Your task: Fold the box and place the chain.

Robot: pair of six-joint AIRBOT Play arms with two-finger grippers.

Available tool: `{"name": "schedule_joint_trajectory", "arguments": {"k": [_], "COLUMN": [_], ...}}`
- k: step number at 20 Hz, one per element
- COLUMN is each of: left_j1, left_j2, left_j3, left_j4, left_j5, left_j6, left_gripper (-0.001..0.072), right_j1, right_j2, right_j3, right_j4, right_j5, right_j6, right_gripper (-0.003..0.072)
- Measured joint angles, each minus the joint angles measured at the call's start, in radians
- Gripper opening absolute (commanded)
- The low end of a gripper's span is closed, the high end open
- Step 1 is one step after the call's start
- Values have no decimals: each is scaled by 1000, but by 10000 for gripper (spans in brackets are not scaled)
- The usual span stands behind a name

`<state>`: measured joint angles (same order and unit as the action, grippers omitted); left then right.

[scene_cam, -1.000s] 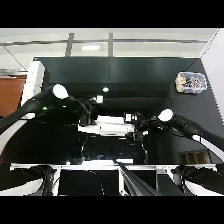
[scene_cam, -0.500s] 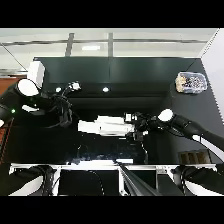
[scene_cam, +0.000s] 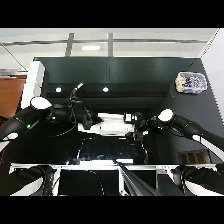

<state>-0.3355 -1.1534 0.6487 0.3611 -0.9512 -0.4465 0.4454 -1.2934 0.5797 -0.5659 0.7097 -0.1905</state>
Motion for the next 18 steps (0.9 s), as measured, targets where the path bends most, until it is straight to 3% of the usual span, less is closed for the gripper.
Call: {"name": "schedule_joint_trajectory", "arguments": {"k": [3, 6, 11, 18], "left_j1": [-57, -87, -103, -103], "left_j2": [-21, -74, -219, -318], "left_j3": [27, 89, 203, 266], "left_j4": [3, 148, 349, 392], "left_j5": [172, 233, 122, 69], "left_j6": [40, -18, -105, -127], "left_gripper": [23, 25, 24, 23], "right_j1": [0, 0, 0, 0], "right_j2": [0, 0, 0, 0], "right_j3": [0, 0, 0, 0], "right_j4": [0, 0, 0, 0], "right_j5": [0, 0, 0, 0], "right_j6": [0, 0, 0, -1], "right_gripper": [202, 202, 202, 202]}}
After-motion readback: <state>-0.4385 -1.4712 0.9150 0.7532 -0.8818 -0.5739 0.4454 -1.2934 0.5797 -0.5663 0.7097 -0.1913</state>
